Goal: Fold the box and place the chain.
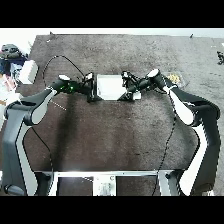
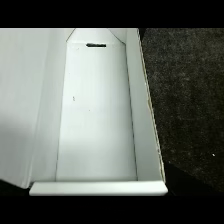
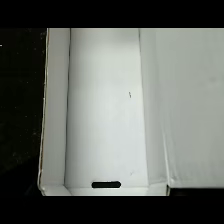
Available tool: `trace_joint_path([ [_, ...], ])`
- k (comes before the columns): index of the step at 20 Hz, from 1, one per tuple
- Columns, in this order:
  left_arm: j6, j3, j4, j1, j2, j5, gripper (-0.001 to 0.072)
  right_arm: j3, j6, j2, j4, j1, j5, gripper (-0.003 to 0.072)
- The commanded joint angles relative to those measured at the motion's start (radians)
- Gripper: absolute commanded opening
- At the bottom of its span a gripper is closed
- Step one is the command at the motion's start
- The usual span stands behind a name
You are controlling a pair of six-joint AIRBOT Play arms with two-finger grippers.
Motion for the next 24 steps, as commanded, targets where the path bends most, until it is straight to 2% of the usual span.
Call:
trace_joint_path([
  [1, 0.000, 0.001, 0.000, 0.000, -0.001, 0.002, 0.0308, 0.001, 0.000, 0.000, 0.000, 0.001, 0.001, 0.0450],
  [2, 0.000, 0.001, 0.000, 0.000, -0.001, 0.002, 0.0165, 0.001, 0.000, 0.000, 0.000, 0.001, 0.001, 0.0450],
  [24, 0.000, 0.001, -0.008, 0.000, -0.001, 0.000, 0.0174, 0.001, 0.000, 0.000, 0.000, 0.001, 0.001, 0.0451],
])
